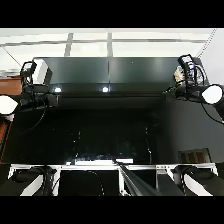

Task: Fold the box and place the chain.

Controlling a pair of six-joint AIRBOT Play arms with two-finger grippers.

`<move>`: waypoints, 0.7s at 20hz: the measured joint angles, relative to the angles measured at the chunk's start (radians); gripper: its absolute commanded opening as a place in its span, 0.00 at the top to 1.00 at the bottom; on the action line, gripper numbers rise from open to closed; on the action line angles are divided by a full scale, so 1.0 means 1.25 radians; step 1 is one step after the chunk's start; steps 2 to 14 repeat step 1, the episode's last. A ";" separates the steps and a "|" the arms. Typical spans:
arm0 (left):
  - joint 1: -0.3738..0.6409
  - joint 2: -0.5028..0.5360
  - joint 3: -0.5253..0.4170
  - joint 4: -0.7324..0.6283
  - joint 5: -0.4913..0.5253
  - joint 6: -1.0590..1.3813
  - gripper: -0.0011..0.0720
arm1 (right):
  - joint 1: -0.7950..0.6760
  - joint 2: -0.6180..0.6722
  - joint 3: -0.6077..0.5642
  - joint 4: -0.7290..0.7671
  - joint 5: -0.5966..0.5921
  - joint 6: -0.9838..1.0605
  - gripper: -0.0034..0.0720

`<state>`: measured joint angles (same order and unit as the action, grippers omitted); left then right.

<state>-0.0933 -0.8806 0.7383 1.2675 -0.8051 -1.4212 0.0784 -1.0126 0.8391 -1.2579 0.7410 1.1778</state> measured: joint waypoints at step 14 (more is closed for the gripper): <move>0.000 0.000 -0.002 0.000 0.002 0.000 0.95 | 0.000 0.000 0.000 -0.001 0.000 0.000 0.94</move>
